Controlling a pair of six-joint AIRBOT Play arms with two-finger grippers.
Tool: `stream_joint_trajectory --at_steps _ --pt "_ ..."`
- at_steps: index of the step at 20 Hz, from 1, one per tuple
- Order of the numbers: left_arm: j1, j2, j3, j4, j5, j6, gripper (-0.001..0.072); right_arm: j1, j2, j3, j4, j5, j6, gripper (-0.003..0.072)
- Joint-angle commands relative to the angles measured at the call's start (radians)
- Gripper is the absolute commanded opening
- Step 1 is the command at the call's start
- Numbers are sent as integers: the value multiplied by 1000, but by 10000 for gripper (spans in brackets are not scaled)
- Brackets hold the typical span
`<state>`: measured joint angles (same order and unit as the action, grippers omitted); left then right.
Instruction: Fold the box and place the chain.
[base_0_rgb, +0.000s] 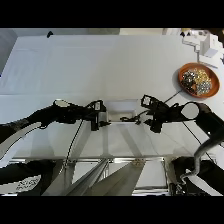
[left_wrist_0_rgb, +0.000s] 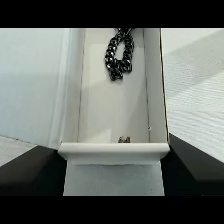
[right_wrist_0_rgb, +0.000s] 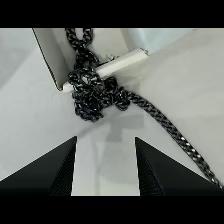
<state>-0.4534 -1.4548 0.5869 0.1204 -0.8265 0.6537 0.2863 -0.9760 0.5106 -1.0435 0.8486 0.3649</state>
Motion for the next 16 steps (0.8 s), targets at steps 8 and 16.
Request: stream_joint_trajectory --at_steps 8,16 --pt "1 0 0 0 0 0 132 68 -118 -23 55 -131 -138 408" --pt "1 0 1 0 0 0 132 68 -126 -33 57 -128 -130 394"
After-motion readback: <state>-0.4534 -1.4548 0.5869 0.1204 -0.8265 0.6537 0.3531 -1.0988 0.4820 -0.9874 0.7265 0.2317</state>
